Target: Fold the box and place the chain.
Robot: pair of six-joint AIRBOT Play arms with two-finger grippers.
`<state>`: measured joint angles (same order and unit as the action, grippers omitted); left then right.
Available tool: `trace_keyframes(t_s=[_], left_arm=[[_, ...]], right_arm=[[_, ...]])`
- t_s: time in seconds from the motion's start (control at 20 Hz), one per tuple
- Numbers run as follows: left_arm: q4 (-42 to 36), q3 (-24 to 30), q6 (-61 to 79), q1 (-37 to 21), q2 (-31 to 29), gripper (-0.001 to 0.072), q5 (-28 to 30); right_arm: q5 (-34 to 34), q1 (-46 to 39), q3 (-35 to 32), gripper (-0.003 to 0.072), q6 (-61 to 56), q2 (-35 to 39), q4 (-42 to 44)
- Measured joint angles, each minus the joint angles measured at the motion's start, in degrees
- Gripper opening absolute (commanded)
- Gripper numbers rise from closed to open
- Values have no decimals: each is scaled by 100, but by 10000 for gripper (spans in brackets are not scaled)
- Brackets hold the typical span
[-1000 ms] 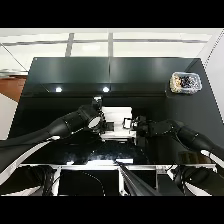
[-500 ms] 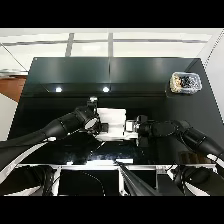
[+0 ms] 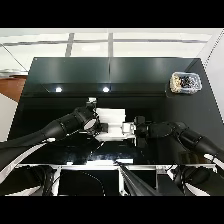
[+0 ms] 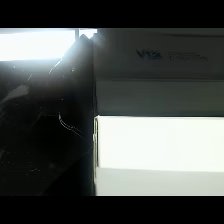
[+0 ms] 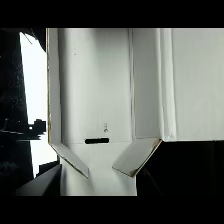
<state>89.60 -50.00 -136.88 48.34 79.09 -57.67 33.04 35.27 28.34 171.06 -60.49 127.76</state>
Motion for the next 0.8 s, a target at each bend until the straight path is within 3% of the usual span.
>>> trace_keyframes(t_s=[0.15,0.8], left_arm=[[-9,0,-2,0,0,28,4],[-50,2,-7,0,0,28,20]], right_arm=[[-44,48,0,192,0,-22,146],[-435,297,4,190,-179,-142,616]])
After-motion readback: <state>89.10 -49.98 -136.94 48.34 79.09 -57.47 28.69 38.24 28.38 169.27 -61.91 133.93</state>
